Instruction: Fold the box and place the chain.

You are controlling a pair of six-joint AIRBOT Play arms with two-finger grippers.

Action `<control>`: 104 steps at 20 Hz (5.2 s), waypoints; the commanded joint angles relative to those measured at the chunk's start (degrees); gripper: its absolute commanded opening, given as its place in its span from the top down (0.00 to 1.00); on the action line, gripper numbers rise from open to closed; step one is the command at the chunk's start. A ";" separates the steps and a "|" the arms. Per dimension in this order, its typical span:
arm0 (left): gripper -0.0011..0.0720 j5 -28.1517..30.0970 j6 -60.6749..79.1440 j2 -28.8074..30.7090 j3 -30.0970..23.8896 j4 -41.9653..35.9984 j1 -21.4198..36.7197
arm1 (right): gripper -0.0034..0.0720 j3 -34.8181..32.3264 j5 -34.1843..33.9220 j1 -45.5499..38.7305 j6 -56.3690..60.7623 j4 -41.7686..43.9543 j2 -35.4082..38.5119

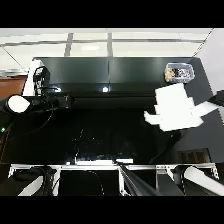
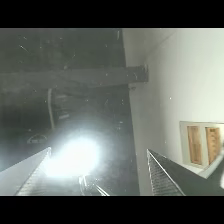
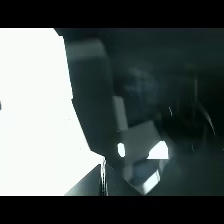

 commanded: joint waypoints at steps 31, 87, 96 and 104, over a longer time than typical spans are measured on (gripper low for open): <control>0.50 -46.66 36.33 -50.77 33.29 -26.18 -7.19 | 0.93 -46.14 -50.73 54.82 5.53 31.15 25.46; 0.95 -11.39 88.85 -31.39 14.34 -21.00 -16.81 | 0.02 -31.50 -43.15 66.71 -39.43 6.99 11.43; 0.95 -11.41 88.76 -31.36 14.34 -21.00 -16.81 | 0.02 -31.06 -39.21 59.95 -52.78 22.62 9.79; 0.95 -11.39 88.74 -31.39 14.34 -21.03 -16.81 | 0.02 -30.99 -30.93 54.29 -69.31 33.20 0.04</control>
